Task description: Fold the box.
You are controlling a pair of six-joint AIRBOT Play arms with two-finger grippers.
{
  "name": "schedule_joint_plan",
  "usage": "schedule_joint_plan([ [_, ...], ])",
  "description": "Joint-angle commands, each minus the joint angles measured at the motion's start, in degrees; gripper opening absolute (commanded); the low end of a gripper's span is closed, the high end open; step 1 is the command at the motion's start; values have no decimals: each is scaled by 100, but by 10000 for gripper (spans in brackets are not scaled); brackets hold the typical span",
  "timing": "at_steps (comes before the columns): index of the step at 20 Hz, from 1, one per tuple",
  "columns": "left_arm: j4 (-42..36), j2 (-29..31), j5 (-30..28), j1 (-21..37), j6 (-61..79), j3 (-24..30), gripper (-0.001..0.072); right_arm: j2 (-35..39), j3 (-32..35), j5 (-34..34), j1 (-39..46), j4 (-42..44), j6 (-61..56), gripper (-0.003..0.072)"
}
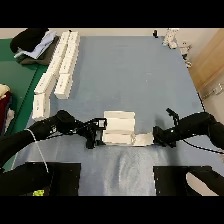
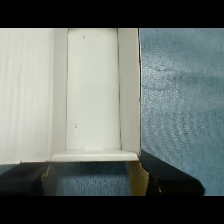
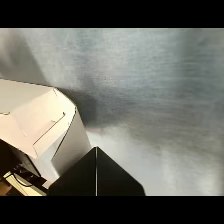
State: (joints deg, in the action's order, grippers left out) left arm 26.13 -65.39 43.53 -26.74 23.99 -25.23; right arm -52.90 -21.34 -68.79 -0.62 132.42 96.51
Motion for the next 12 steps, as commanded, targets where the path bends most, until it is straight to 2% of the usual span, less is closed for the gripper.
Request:
schedule_joint_plan([
  [1, 0, -2, -2, 0, 2, -2, 413, -208, 46, 354, -356, 59, 70, 4],
  [4, 2, -2, -2, 0, 2, -2, 413, -243, 20, 422, -608, 109, 68, 4],
  [8, 2, -2, -2, 0, 2, -2, 413, -236, -398, 319, -905, 164, 61, 5],
  [9, 0, -2, -2, 0, 0, -2, 414, -236, -551, 319, -1001, 157, 59, 33],
  [10, 2, -2, -2, 0, 2, -2, 414, -238, -673, 321, -1084, 160, 48, 179],
  [11, 2, -2, -2, 0, 0, -2, 413, -238, -782, 321, -1182, 157, 37, 355],
  [12, 0, -2, 0, 0, 0, -2, 413, -238, -859, 323, -1274, 160, 35, 374],
])
